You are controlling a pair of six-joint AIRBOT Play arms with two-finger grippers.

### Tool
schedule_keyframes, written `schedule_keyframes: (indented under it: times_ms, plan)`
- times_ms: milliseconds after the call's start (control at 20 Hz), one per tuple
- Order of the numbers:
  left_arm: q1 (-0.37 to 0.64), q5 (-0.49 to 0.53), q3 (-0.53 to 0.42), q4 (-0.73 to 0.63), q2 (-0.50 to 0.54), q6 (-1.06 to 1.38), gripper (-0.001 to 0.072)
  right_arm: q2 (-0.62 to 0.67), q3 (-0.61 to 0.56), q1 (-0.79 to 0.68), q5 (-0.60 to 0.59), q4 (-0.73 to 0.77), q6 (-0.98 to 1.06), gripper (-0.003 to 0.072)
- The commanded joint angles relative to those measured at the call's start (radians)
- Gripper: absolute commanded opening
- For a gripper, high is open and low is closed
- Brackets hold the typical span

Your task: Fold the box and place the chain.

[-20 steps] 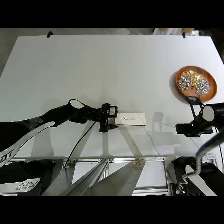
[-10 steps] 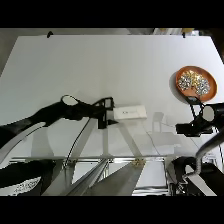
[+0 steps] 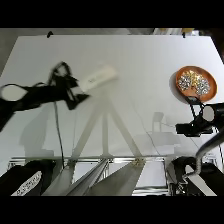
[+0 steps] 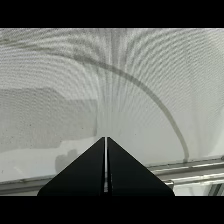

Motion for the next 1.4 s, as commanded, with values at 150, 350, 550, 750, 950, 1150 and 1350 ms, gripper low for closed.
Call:
schedule_keyframes:
  times_ms: [150, 350, 550, 750, 950, 1150, 1350]
  plan:
    - [0.326, 0.012, -0.008, 0.326, 0.088, -0.454, 0.0204, 0.000, 0.000, -0.001, 0.000, 0.000, 0.000, 0.0021]
    - [0.425, -0.061, -0.029, 0.540, -0.006, -0.663, 0.0205, 0.000, 0.000, -0.001, 0.000, 0.000, 0.000, 0.0021]
    - [0.486, -0.128, -0.039, 0.587, -0.107, -0.772, 0.0205, 0.000, 0.000, -0.001, 0.000, 0.000, 0.000, 0.0021]
    - [0.491, -0.197, -0.039, 0.655, -0.178, -0.866, 0.0211, 0.000, 0.000, -0.001, 0.000, 0.000, 0.000, 0.0021]
    - [0.489, -0.223, -0.039, 0.679, -0.183, -0.919, 0.0404, 0.000, 0.000, -0.001, 0.000, 0.000, 0.000, 0.0021]
    - [0.489, -0.274, -0.039, 0.679, -0.180, -0.932, 0.0598, 0.000, 0.000, -0.001, 0.000, 0.000, 0.000, 0.0021]
    - [0.484, -0.272, -0.039, 0.681, -0.114, -0.949, 0.0698, 0.000, 0.000, -0.001, 0.000, 0.000, 0.000, 0.0021]
